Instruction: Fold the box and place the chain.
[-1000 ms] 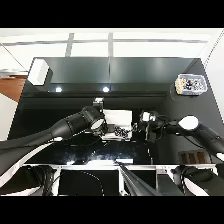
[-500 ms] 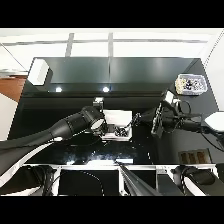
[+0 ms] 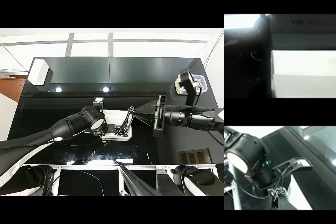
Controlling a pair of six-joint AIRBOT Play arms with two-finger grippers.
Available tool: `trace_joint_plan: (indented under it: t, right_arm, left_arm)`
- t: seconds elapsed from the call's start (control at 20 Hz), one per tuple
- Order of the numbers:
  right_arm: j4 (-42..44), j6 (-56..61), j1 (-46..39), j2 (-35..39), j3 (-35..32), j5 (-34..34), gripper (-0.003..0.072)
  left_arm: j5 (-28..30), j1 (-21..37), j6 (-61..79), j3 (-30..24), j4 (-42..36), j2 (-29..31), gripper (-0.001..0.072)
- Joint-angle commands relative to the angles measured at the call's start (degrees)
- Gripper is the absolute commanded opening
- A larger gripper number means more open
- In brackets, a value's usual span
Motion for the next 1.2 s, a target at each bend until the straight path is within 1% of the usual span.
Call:
trace_joint_plan:
  t: [0.0,0.1,0.15,0.25,0.3,0.35,0.45,0.6,0.65,0.7,0.75,0.8,0.95,1.05,1.15]
  right_arm:
    - [-6.69,4.61,3.76,-1.57,-0.37,-2.36,0.006]
    - [-11.34,8.22,5.01,-3.32,-1.7,-4.07,0.0062]
    - [-12.11,10.86,4.96,-3.96,-2.43,-4.9,0.0093]
    - [-14.14,14.16,4.94,-4.37,-3.23,-6.16,0.0489]
    - [-14.86,14.23,4.85,-4.33,-3.19,-6.49,0.0586]
    - [-15.39,14.25,4.31,-4.22,-3.08,-6.49,0.0604]
    - [-16.61,14.29,1.79,-4.0,-1.97,-5.53,0.0604]
    - [-16.65,14.69,-4.15,-3.76,-1.27,-3.67,0.0604]
    - [-16.65,15.28,-5.92,-3.76,-1.27,-3.04,0.0604]
    - [-16.63,15.45,-7.23,-3.76,-1.25,-2.38,0.0604]
    - [-16.63,15.54,-8.33,-3.76,-1.27,-1.77,0.0604]
    - [-16.65,15.54,-8.92,-3.76,-1.27,-1.44,0.0604]
    - [-16.68,15.52,-9.35,-3.76,-1.27,-1.51,0.0604]
    - [-16.68,15.52,-9.35,-3.76,-1.27,-1.57,0.0604]
    - [-16.98,15.52,-9.35,-3.76,-1.27,-1.57,0.0604]
  left_arm:
    - [0.02,-0.04,0.0,0.0,0.0,0.04,0.0026]
    - [0.04,-0.04,0.0,0.0,0.0,0.04,0.0025]
    - [0.04,-0.04,0.0,0.0,0.0,0.04,0.0026]
    - [0.07,-0.04,0.0,0.0,0.02,0.04,0.0026]
    - [0.09,-0.04,0.0,0.0,0.04,0.04,0.0026]
    - [0.17,-0.04,0.0,0.0,0.04,0.04,0.0026]
    - [0.44,-0.02,-0.02,0.02,0.02,0.04,0.0026]
    - [1.11,-0.02,-0.22,0.02,-0.13,0.04,0.0028]
    - [1.11,-0.04,-0.2,0.02,-0.57,0.04,0.0096]
    - [0.98,-0.02,-0.2,0.13,-1.16,0.04,0.0295]
    - [0.15,-0.02,-0.17,0.55,-1.11,0.07,0.0469]
    - [-1.11,0.02,0.24,1.46,-0.94,0.07,0.0529]
    - [-3.91,0.81,6.86,5.09,-0.87,1.79,0.0529]
    - [-6.08,2.08,13.51,6.84,-0.98,5.03,0.0529]
    - [-9.31,5.29,19.3,6.8,-1.2,8.61,0.0529]
